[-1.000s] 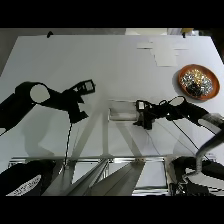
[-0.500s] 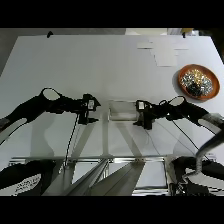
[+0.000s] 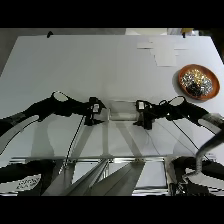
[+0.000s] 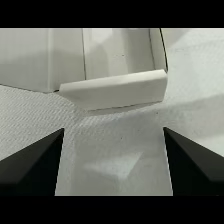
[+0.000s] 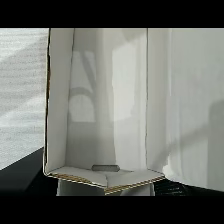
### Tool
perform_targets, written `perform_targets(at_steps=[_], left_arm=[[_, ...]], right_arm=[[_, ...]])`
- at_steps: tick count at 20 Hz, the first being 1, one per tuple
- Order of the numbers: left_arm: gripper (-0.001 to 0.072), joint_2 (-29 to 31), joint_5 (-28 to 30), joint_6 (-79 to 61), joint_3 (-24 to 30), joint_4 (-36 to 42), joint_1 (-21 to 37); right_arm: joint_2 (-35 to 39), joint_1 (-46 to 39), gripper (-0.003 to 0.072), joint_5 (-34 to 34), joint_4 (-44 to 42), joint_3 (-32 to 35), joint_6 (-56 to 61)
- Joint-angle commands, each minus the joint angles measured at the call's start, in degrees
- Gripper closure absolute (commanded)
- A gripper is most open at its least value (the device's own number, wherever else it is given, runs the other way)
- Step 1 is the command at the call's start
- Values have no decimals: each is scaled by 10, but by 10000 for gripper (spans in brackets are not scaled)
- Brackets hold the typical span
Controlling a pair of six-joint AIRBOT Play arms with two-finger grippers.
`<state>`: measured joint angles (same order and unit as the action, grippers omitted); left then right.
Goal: Fold the box and place the chain.
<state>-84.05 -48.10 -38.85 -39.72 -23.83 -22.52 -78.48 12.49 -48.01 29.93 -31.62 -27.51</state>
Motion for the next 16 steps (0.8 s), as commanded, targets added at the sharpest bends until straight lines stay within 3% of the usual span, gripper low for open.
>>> perform_targets(at_steps=[1, 16], left_arm=[[9, -6, 3, 8, 0, 11, -5], [8, -12, 12, 70, 0, 41, -33]], right_arm=[[0, 0, 389, 0, 0, 0, 0], [0, 0, 389, 0, 0, 0, 0]])
